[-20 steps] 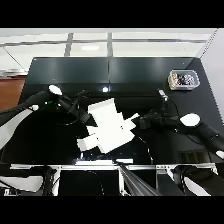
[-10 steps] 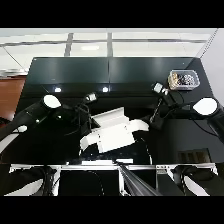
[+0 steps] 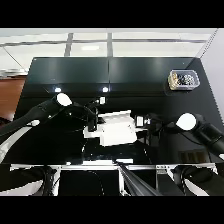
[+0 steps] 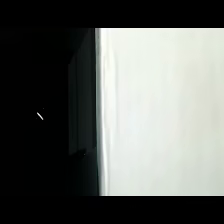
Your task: Fold the box and place the chain.
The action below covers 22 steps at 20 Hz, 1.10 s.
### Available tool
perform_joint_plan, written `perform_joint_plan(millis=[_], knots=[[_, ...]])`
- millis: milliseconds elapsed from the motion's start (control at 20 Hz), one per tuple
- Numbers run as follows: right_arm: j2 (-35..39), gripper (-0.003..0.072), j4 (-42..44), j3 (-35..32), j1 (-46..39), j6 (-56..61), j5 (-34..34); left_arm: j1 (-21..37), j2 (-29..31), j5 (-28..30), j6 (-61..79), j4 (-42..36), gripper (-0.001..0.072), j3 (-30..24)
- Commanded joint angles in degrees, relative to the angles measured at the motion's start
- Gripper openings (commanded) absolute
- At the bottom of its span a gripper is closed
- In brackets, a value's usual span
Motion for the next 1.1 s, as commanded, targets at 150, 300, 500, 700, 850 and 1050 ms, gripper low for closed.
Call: perform_joint_plan(millis=[150, 300, 500, 700, 850, 1050], knots=[[-2.43, 0.0704, 1.97, -3.72, 7.06, -4.85, -7.54, -0.15, -0.66, -2.43, 0.52, 1.92, 0.0026, 0.96], [-5.49, 0.0704, 4.63, -3.72, 10.27, -5.84, -12.59, -0.15, -0.66, -2.34, 0.50, 1.92, 0.0026, 0.96], [-5.70, 0.0704, 6.40, -3.54, 11.74, -5.79, -14.91, -0.13, -0.66, -2.27, 0.52, 1.92, 0.0026, 0.96], [-4.50, 0.0704, 4.50, 0.44, 8.98, -5.79, -12.57, -0.13, -0.63, -2.32, 0.52, 1.92, 0.0026, 0.96], [-4.50, 0.0704, 6.62, 3.69, 5.42, -5.86, -12.15, -0.13, -0.63, -2.97, 0.52, 1.95, 0.0026, 0.96], [-4.85, 0.0704, 10.32, 3.82, 1.97, -5.86, -11.74, -0.13, -0.63, -3.54, 0.52, 1.95, 0.0026, 0.96]])
